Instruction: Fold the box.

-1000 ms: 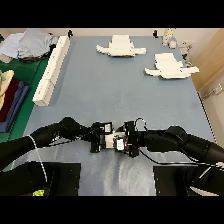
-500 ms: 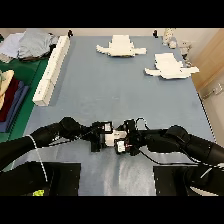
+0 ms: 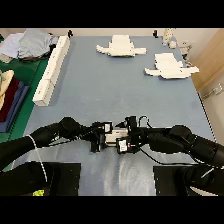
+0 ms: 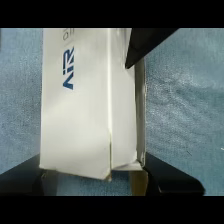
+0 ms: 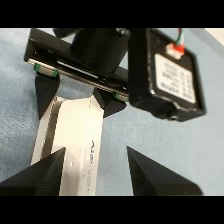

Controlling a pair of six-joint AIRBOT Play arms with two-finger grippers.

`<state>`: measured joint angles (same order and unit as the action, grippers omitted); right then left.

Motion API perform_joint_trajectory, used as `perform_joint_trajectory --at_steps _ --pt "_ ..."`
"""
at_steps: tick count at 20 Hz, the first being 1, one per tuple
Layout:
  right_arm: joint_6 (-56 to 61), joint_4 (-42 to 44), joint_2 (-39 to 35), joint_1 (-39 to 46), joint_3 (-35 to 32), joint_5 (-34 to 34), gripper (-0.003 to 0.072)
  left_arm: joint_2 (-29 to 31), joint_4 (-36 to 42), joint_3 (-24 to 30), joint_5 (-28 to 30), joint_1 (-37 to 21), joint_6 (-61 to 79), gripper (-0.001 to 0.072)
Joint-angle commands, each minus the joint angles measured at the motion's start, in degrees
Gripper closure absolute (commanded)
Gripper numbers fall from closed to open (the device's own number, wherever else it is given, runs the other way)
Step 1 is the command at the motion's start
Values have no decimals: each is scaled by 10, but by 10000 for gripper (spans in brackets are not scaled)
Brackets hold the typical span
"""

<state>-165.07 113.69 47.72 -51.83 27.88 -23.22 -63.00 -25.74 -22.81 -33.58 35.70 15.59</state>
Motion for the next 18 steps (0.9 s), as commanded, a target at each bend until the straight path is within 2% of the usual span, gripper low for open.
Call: perform_joint_trajectory --at_steps 1,2,3,8,9,10,13,18 --pt "0 1 -3 0 1 -1 72 0 0 0 1 0 0 238" --pt "0 0 -3 0 1 -1 89 0 0 0 1 0 0 238" --pt "0 0 -3 0 1 -1 138 0 0 0 1 0 0 238" --pt "1 0 10 0 1 -2 156 0 0 0 0 0 0 238" --pt "0 1 15 0 1 -4 290 0 0 0 0 0 0 238" --pt "1 2 19 0 1 -4 374 0 0 0 1 0 0 238" --pt "1 8 26 -5 1 -15 415 0 0 0 1 0 0 238" --pt "12 8 37 -18 1 -17 433 0 0 0 0 0 0 238"
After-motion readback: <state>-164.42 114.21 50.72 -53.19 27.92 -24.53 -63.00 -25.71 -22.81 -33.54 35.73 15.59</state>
